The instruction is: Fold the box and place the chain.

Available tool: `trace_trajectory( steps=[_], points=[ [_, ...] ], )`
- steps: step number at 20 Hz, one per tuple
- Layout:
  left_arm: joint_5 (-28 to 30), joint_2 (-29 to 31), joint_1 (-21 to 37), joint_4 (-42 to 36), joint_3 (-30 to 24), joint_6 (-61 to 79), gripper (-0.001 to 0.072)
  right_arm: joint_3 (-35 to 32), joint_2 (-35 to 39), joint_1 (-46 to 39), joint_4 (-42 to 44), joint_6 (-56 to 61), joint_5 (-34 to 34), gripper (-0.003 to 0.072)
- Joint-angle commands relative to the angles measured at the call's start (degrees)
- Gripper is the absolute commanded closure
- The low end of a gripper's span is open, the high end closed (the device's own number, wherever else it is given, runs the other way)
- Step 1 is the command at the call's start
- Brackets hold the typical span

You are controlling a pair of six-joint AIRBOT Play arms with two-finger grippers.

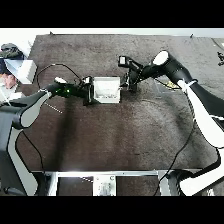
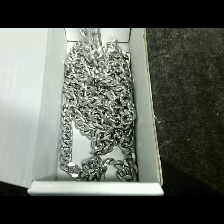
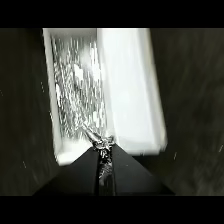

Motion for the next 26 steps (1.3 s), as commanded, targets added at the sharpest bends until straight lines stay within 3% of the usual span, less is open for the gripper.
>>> trace_trajectory(
  steps=[1, 3, 5, 9, 14, 17, 18, 21, 26],
  points=[
    [0.0, 0.0, 0.0, 0.0, 0.0, 0.0, 0.0344, 0.0, 2.3, 0.7, 8.6, 0.7, -1.6, 0.0709],
    [0.0, 0.0, 0.0, 0.0, 0.0, 0.0, 0.0344, 0.0, 1.7, 2.0, 8.7, 3.5, -1.8, 0.0707],
    [0.0, 0.0, 0.0, 0.0, 0.0, 0.0, 0.0344, 0.0, 0.7, 3.3, 5.2, 6.8, -2.2, 0.0420],
    [0.0, 0.0, 0.0, 0.0, 0.0, 0.0, 0.0344, 0.0, 0.1, 3.1, -1.3, 12.5, -4.9, 0.0426],
    [0.0, 0.0, 0.0, 0.0, 0.0, 0.0, 0.0344, 0.0, 0.7, -3.5, 11.9, 21.2, -14.1, 0.0426],
    [0.0, 0.0, 0.0, 0.0, 0.0, 0.0, 0.0344, 0.4, -0.3, -5.2, 13.5, 24.2, -15.8, 0.0430],
    [0.0, 0.0, 0.0, 0.0, 0.0, 0.0, 0.0344, 0.6, -1.0, -5.2, 13.5, 24.2, -15.7, 0.0528],
    [0.0, 0.0, 0.0, 0.0, 0.0, 0.0, 0.0344, 1.0, -2.9, -5.1, 13.7, 23.2, -13.7, 0.0525],
    [0.0, 0.0, 0.0, 0.0, 0.0, 0.0, 0.0344, 1.0, -5.7, -4.6, 16.7, 12.5, -2.0, 0.0525]
  ],
)
